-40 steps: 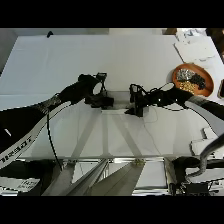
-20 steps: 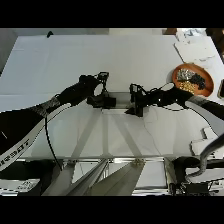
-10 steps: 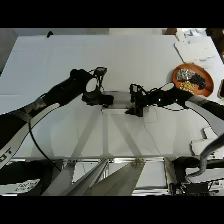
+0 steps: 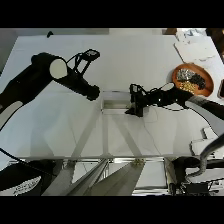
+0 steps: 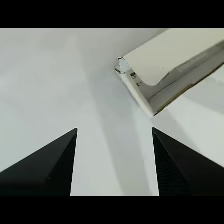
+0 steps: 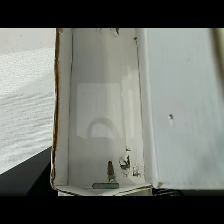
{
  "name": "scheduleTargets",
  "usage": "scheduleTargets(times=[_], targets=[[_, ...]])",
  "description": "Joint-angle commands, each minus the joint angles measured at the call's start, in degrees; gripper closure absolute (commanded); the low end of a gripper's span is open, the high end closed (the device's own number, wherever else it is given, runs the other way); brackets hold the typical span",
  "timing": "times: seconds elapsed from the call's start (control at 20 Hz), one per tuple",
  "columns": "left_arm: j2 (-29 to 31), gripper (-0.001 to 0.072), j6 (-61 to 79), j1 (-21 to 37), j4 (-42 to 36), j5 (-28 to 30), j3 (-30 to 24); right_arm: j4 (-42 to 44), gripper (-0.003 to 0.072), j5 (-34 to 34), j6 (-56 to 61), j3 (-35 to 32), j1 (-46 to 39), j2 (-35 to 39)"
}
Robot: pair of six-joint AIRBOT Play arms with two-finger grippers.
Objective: Fold the box and place the chain.
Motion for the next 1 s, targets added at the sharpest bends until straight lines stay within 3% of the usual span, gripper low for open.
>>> scheduleTargets(times=[0.0,0.2,0.4,0.55,0.6,0.65,0.95], targets=[[0.46,0.0193,15.37,3.17,-3.15,-0.35,0.0,0.0,0.0194,0.0,0.0,0.04,-0.02,0.02],[-3.21,0.0193,27.65,6.47,-4.87,-0.46,0.0,0.02,0.0194,0.0,0.0,0.04,-0.02,0.02],[-8.44,0.0188,44.63,12.74,-17.33,-3.72,0.0,0.02,0.0194,0.0,0.0,0.04,-0.02,0.02],[-10.38,0.0119,52.81,15.61,-24.02,-3.58,-0.13,0.0,0.0194,0.0,0.0,0.04,-0.02,0.02],[-10.4,0.0067,57.75,15.61,-24.76,-3.17,-0.66,0.0,0.0194,0.0,0.0,0.04,-0.02,0.02],[-10.4,0.0008,63.95,15.65,-26.45,-3.1,-1.57,0.02,0.0194,0.0,0.0,0.04,-0.02,0.02],[-10.47,0.0008,93.98,18.4,-39.26,-2.58,-13.0,0.0,0.0194,0.0,0.0,0.04,-0.02,0.02]])
